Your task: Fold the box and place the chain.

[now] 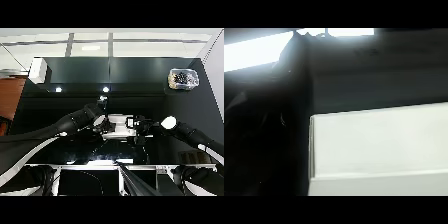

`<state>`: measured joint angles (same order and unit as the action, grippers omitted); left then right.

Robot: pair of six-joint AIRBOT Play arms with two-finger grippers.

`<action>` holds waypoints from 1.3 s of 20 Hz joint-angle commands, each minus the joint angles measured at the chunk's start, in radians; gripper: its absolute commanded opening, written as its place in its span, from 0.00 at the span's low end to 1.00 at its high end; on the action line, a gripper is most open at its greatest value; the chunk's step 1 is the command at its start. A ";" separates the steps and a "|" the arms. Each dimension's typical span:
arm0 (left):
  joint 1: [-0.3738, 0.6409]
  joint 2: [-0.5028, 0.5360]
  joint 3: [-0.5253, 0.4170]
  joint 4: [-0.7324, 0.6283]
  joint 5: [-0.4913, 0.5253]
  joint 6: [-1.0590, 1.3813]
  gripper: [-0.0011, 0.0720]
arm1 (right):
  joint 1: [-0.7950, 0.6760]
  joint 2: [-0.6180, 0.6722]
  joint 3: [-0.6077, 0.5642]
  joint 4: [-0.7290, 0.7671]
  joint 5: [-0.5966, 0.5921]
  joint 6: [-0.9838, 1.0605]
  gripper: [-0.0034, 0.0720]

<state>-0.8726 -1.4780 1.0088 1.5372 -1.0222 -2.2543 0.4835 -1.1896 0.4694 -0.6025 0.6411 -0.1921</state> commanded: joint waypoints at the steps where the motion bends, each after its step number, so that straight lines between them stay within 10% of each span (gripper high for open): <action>1: 0.000 -0.001 0.001 -0.009 -0.008 -0.005 0.42 | 0.001 0.000 0.000 0.000 0.004 0.000 0.81; 15: 0.001 -0.006 0.047 -0.004 -0.015 -0.005 0.39 | 0.001 0.000 0.000 0.000 0.004 0.001 0.81; 20: 0.001 -0.026 0.047 -0.010 -0.054 -0.005 0.06 | 0.001 0.000 0.000 0.000 0.004 0.001 0.81; 26: 0.001 -0.025 0.048 -0.010 -0.054 -0.005 0.06 | -0.008 0.016 0.000 0.000 -0.013 0.023 0.99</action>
<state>-0.8715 -1.5021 1.0573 1.5311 -1.0668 -2.2612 0.4808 -1.1847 0.4690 -0.6056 0.6415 -0.1883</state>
